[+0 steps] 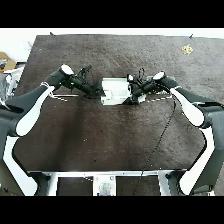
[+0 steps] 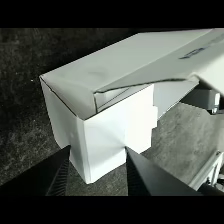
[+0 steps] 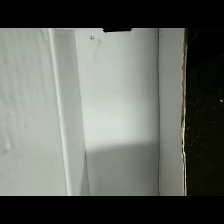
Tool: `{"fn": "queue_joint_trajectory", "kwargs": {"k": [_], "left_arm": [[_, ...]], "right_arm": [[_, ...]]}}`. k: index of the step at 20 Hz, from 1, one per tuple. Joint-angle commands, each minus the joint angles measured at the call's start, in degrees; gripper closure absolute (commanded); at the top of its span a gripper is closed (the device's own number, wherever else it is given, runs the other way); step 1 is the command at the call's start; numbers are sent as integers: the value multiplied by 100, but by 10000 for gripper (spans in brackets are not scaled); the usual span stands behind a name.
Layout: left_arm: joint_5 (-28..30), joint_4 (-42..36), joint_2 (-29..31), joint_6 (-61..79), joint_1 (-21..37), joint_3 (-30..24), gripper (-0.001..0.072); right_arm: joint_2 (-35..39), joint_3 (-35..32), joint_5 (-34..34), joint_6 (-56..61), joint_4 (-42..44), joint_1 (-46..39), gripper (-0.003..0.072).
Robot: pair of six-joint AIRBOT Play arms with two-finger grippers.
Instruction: Fold the box and place the chain.
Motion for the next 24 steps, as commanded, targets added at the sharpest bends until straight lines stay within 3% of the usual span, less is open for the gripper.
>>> {"fn": "queue_joint_trajectory", "kwargs": {"k": [1, 10, 14, 18, 24], "left_arm": [[173, 645, 4, -671, -201, 199, 322], [514, 2020, -2, -2009, -767, 634, 321], [525, 2238, -20, -2312, -855, 651, 320], [326, 2538, -26, -2653, -894, 660, 320], [11, 3724, -26, -3512, -1237, 1102, 321]], "right_arm": [[0, 0, 2, 0, 0, 0, 244], [0, 0, 2, 2, 0, 0, 245], [0, 0, 2, 0, 2, 0, 245], [0, 0, 2, 0, 2, 0, 245], [0, 0, 2, 0, 0, 0, 244]]}}
